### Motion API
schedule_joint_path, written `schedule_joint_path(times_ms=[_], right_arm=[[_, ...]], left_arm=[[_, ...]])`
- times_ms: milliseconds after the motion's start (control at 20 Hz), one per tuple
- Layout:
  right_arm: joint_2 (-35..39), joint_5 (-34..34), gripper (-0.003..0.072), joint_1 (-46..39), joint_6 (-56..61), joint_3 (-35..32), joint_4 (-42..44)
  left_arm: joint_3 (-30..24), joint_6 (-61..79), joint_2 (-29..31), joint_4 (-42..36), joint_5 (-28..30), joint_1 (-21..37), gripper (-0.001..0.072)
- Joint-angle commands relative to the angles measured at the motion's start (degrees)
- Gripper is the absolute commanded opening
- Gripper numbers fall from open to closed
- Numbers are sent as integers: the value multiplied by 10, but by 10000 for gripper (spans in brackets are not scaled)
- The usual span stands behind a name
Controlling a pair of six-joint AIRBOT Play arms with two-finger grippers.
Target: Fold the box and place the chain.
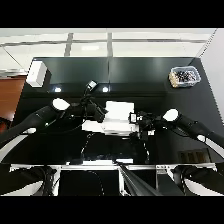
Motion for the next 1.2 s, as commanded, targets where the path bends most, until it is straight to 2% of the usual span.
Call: schedule_joint_path(times_ms=[0,100,250,400,550,650,750,800,850,900,950,1150], right_arm=[[0,0,188,0,2,0,0],[0,0,188,0,2,0,0],[0,0,188,0,2,0,0],[0,0,188,0,2,0,0],[0,0,189,0,2,0,0],[0,0,188,0,2,0,0],[0,0,188,0,2,0,0],[0,0,189,0,2,0,0],[0,0,188,0,2,0,0],[0,0,189,0,2,0,0],[0,0,188,0,2,0,0],[0,0,188,0,2,0,0]], left_arm=[[0,3,-42,-2,-43,-1,24],[0,4,-47,3,-57,0,24],[12,-2,-3,68,-57,14,23],[10,-58,98,126,-90,63,23],[-58,-43,189,130,-85,106,27],[-105,44,204,125,-108,112,27],[-122,208,197,137,-162,109,27],[-124,278,193,137,-168,106,33],[-124,347,187,137,-154,101,250],[-123,383,179,138,-134,94,538],[-115,382,164,142,-118,85,719],[-74,393,85,132,-118,54,697]])
